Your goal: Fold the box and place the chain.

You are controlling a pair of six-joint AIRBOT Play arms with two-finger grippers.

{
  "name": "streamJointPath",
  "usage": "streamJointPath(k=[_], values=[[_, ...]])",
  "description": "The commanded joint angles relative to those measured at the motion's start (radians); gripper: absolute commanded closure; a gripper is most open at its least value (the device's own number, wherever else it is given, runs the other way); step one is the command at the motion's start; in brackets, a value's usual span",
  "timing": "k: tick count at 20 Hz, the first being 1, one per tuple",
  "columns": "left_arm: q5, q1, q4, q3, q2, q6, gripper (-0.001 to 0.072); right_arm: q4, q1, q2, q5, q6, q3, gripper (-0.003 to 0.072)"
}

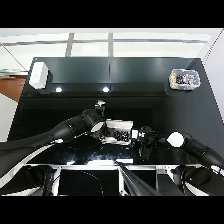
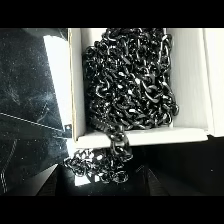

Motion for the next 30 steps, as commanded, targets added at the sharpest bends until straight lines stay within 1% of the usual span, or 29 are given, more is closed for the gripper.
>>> streamJointPath(k=[1,2,3,4,5,7,12,15,17,19,21,23,27,28,30], values=[[0.001,0.001,0.000,0.000,0.000,0.000,0.0674,-0.001,0.000,-0.002,-0.002,0.000,0.000,0.0092],[0.001,0.001,0.000,0.000,0.000,0.000,0.0674,0.000,0.001,-0.002,-0.002,0.000,0.000,0.0092],[0.001,0.001,0.000,0.000,0.000,0.000,0.0675,0.000,0.001,-0.002,-0.002,0.001,0.000,0.0161],[0.002,0.001,0.000,0.000,0.000,0.000,0.0675,0.000,0.000,-0.002,0.002,0.000,0.000,0.0315],[0.002,0.001,0.000,0.000,0.000,0.000,0.0675,0.000,0.000,-0.002,0.005,0.001,0.000,0.0394],[0.001,0.001,0.000,0.000,0.000,0.000,0.0674,0.000,0.000,-0.002,0.008,0.001,0.000,0.0617],[-0.003,0.001,0.000,0.000,0.000,0.000,0.0675,-0.002,0.000,0.003,0.008,0.059,0.000,0.0627],[-0.004,0.001,0.000,0.000,0.000,0.000,0.0674,-0.068,-0.022,0.024,0.042,0.142,0.026,0.0627],[-0.004,0.001,0.002,0.000,0.000,0.000,0.0675,-0.113,-0.067,0.033,0.116,0.198,0.058,0.0627],[-0.004,0.001,0.004,0.000,0.000,0.000,0.0675,-0.120,-0.130,0.034,0.249,0.200,0.113,0.0627],[-0.003,0.001,0.004,0.000,0.000,0.000,0.0675,-0.116,-0.190,0.042,0.329,0.213,0.171,0.0627],[-0.003,0.001,0.004,0.000,0.000,0.000,0.0674,-0.082,-0.228,0.073,0.359,0.245,0.228,0.0627],[-0.002,0.001,0.004,0.000,0.000,0.000,0.0675,0.080,-0.238,0.119,0.526,0.262,0.351,0.0627],[-0.002,0.001,0.004,0.000,0.000,0.000,0.0675,0.128,-0.237,0.119,0.544,0.278,0.367,0.0627],[-0.002,0.001,0.004,0.000,0.000,0.000,0.0675,0.225,-0.238,0.119,0.541,0.283,0.373,0.0627]])
